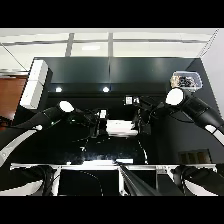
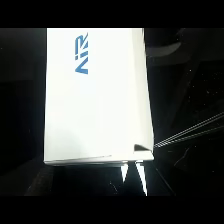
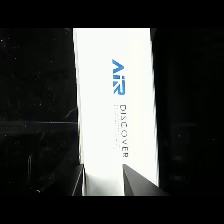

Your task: Fold the box and place the chain.

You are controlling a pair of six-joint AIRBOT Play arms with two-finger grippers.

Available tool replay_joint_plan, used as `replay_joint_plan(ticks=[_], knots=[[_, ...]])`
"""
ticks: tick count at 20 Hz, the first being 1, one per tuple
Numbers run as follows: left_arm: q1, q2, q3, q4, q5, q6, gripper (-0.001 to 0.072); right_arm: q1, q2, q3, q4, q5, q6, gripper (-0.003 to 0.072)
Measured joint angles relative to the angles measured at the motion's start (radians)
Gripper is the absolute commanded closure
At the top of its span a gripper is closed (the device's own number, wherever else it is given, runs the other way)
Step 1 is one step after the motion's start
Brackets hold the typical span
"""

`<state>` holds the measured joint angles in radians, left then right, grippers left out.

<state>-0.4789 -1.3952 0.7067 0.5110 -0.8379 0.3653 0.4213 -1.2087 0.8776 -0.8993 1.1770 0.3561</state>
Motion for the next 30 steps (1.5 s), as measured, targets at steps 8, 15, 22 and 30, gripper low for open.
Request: replay_joint_plan(ticks=[8, 15, 22, 30], knots=[[0.000, 0.000, 0.000, 0.000, 0.000, 0.000, 0.0307, 0.000, 0.000, 0.000, -0.003, -0.003, 0.000, 0.0443], [0.000, 0.000, 0.000, 0.000, 0.000, 0.000, 0.0307, 0.000, -0.001, 0.000, -0.004, -0.003, 0.000, 0.0443], [0.000, 0.000, 0.000, 0.000, 0.000, 0.001, 0.0307, 0.019, -0.005, 0.000, -0.018, -0.008, 0.000, 0.0442], [0.000, 0.000, 0.000, 0.003, -0.003, 0.002, 0.0307, 0.057, -0.016, 0.000, -0.045, -0.032, 0.040, 0.0440]])
